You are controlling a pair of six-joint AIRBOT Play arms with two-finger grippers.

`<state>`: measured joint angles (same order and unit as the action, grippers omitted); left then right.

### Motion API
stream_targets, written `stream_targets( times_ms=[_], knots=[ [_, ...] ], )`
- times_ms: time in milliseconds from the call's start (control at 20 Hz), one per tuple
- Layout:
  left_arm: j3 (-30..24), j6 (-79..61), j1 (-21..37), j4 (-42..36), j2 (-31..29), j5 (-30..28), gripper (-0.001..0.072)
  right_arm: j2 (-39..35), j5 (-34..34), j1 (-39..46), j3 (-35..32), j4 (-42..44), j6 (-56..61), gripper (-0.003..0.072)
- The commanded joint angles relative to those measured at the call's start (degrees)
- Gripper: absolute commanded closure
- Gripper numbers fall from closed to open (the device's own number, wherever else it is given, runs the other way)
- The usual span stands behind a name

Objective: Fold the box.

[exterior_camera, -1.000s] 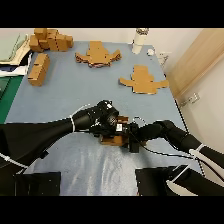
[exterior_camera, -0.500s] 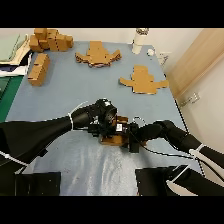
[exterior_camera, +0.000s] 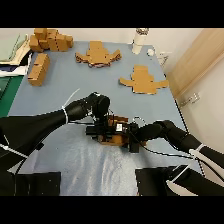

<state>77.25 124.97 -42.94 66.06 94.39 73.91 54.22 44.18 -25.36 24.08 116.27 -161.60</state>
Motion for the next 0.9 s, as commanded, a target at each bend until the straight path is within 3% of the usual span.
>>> stream_targets(
  times_ms=[0,350,850],
  knots=[
    [0.1,-1.6,1.6,-3.3,0.0,1.7,0.0357,0.0,0.0,0.0,0.0,0.0,0.0,0.0215],
    [0.1,-4.6,5.2,-12.2,0.0,1.5,0.0356,0.0,0.0,0.0,0.0,0.0,0.0,0.0215],
    [0.1,-5.9,7.0,-12.5,0.0,1.7,0.0356,0.0,0.0,0.0,0.0,0.0,0.0,0.0215]
  ],
)
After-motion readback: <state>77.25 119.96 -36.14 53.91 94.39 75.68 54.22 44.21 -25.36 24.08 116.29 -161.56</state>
